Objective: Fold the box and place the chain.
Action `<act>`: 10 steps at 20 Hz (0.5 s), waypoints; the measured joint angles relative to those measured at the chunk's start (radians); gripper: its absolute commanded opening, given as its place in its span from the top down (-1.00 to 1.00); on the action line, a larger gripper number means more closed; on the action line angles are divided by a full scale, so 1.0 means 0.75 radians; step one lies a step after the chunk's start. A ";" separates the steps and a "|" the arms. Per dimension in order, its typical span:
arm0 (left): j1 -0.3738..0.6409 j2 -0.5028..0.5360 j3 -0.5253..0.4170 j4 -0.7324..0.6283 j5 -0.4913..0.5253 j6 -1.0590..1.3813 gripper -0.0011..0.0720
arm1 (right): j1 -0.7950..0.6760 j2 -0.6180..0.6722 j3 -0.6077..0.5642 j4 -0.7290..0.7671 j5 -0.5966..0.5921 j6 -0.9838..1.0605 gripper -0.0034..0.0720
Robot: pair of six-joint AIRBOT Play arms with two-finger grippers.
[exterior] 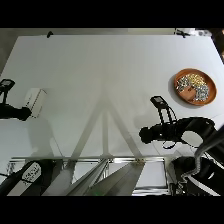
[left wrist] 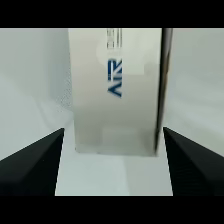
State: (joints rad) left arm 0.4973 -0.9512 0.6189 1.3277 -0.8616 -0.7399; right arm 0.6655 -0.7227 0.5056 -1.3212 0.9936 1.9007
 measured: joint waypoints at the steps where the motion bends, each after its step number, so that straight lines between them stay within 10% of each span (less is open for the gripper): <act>1: -0.035 0.052 0.000 -0.029 -0.001 -0.001 -0.92 | 0.000 0.000 0.000 -0.011 -0.027 -0.011 -0.07; 2: -0.086 0.103 0.000 -0.060 -0.009 -0.001 -0.73 | 0.000 0.000 0.000 -0.023 -0.053 -0.017 0.10; 5: -0.286 0.201 -0.001 -0.114 -0.112 -0.007 0.97 | 0.000 0.000 0.000 -0.070 -0.123 -0.027 0.52; 6: -0.364 0.216 -0.003 -0.131 -0.173 -0.007 0.96 | 0.000 0.000 0.000 -0.085 -0.135 -0.030 0.82; 10: -0.648 0.215 -0.041 -0.189 -0.354 -0.035 0.96 | 0.000 0.000 0.000 -0.117 -0.154 -0.033 0.88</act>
